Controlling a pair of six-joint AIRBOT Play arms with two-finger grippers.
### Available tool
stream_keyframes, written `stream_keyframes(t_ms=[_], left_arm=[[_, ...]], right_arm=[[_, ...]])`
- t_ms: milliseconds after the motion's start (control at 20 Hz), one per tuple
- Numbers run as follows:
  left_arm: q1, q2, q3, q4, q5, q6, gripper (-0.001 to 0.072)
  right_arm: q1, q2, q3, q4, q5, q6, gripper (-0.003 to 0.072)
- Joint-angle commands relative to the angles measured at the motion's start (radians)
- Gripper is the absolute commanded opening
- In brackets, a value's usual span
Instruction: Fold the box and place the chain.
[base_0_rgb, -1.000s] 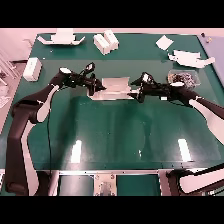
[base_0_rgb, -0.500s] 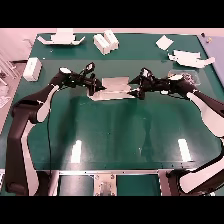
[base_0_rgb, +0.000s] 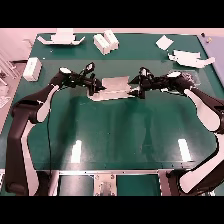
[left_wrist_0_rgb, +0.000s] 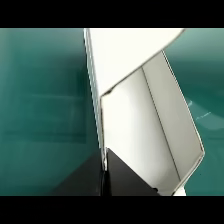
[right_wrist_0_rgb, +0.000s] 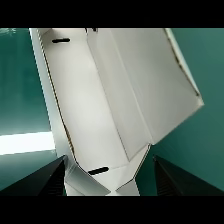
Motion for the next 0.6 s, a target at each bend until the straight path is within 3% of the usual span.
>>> stream_keyframes(t_ms=[0, 550], left_arm=[[0.0, 0.0, 0.0, 0.0, -0.002, 0.0, 0.0022], [0.0, 0.0, 0.0, 0.0, -0.002, 0.0, 0.0022]], right_arm=[[0.0, -0.024, 0.037, -0.007, 0.033, 0.004, 0.0617], [0.046, -0.084, 0.085, -0.067, 0.111, 0.005, 0.0617]])
